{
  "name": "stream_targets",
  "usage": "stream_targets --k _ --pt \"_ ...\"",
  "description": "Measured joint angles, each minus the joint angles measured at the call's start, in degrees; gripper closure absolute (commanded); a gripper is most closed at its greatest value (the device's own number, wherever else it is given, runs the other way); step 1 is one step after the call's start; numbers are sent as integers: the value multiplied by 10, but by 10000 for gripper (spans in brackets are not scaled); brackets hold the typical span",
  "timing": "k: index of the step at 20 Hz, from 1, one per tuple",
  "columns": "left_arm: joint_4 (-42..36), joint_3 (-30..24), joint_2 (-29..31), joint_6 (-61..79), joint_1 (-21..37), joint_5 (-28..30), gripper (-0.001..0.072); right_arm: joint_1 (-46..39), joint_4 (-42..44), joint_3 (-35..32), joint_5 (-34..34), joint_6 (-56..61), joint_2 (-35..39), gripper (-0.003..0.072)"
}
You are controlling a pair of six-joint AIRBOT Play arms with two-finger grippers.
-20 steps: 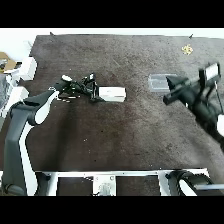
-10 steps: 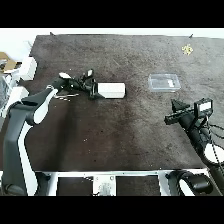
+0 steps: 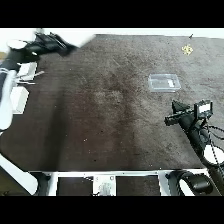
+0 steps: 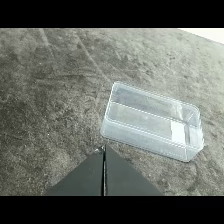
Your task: Fold the box and place the chain.
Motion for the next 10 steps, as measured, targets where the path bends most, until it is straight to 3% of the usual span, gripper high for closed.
stream_targets --k 3,6,10 --pt "134 -10 21 -187 38 92 703 0 0 0 0 0 0 681" --pt "283 -53 27 -343 52 146 703 0 0 0 0 0 0 681" --pt "366 -151 30 -454 59 232 702 0 0 0 0 0 0 681"
